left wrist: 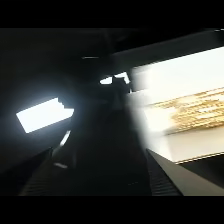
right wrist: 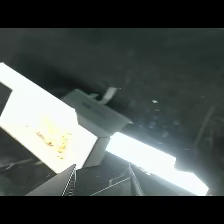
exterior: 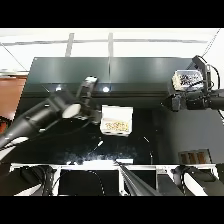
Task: Fold the box and place the chain.
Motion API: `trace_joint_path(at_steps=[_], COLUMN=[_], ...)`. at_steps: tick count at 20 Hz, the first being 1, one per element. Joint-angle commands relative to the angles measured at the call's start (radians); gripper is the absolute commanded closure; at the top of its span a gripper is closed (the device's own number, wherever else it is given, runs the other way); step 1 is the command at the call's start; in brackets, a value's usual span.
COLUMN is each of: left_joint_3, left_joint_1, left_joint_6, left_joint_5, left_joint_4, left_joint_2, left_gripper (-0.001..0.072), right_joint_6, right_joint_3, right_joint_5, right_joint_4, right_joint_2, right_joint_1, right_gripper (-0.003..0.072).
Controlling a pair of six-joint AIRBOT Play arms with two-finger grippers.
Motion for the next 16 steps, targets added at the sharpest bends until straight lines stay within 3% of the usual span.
trace_joint_path(at_steps=[1, 3, 5, 6, 9, 13, 16], left_joint_3=[-0.183, -0.301, -0.387, -0.414, -0.428, -0.428, -0.416], left_joint_1=[0.219, 0.4, 0.529, 0.562, 0.548, 0.481, 0.414], left_joint_6=[0.27, 0.661, 1.17, 1.369, 1.687, 2.145, 2.285], left_joint_5=[0.075, 0.135, 0.068, 0.045, 0.146, 0.162, 0.206], left_joint_4=[-0.182, -0.595, -1.031, -1.151, -1.191, -1.19, -1.131], left_joint_2=[0.13, 0.134, 0.089, 0.06, -0.016, -0.069, -0.092], left_gripper=[0.0001, 0.0, 0.0, 0.0, 0.0, -0.0001, -0.0001], right_joint_6=[0.003, 0.013, 0.013, 0.013, 0.014, 0.013, 0.013], right_joint_3=[0.0, 0.0, 0.0, 0.0, 0.0, 0.0, 0.0], right_joint_5=[-0.063, -0.096, -0.111, -0.114, -0.125, -0.121, -0.115], right_joint_4=[-0.025, -0.025, -0.025, -0.025, -0.025, -0.025, -0.025], right_joint_2=[0.001, 0.001, 0.001, 0.001, 0.001, 0.001, 0.001], right_joint_1=[0.0, 0.0, 0.0, 0.0, 0.0, 0.0, 0.002], right_gripper=[0.0289, 0.0289, 0.0289, 0.0289, 0.0289, 0.0289, 0.0289])
